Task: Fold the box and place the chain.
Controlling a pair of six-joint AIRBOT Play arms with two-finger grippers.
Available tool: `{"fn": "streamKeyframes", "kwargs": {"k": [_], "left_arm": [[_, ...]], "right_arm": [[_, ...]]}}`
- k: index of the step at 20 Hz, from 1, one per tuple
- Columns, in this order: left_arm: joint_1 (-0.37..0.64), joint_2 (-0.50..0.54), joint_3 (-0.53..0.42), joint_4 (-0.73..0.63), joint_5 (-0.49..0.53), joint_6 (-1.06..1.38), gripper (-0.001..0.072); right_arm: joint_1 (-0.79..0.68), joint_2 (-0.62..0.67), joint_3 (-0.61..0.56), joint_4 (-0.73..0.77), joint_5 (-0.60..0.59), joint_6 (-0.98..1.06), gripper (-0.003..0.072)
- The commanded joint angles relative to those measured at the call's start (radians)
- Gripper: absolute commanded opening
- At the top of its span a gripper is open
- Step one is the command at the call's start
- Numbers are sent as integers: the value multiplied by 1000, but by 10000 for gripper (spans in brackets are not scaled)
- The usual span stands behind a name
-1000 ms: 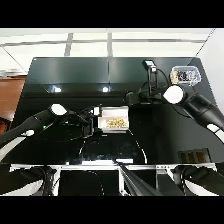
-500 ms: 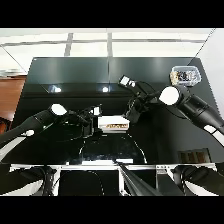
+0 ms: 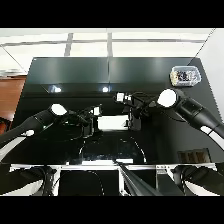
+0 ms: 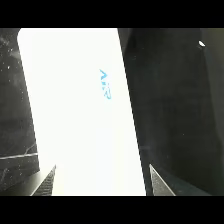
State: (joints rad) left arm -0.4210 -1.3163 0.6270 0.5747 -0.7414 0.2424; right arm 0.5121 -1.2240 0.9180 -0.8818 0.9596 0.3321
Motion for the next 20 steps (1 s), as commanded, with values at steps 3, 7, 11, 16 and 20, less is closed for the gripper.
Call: {"fn": "streamKeyframes", "kwargs": {"k": [3,7,11,16,20], "left_arm": [[0,0,0,0,-1,0,371],[0,0,0,0,0,0,371],[0,0,0,0,0,0,371],[0,0,0,0,0,0,371],[0,0,0,0,0,0,371]], "right_arm": [[4,-29,-5,60,-59,-129,684],[4,-30,-5,63,-51,-130,558],[4,-36,-5,62,-23,-109,171],[4,-37,-9,62,-13,-108,137],[4,-37,-25,62,-13,-108,138]]}}
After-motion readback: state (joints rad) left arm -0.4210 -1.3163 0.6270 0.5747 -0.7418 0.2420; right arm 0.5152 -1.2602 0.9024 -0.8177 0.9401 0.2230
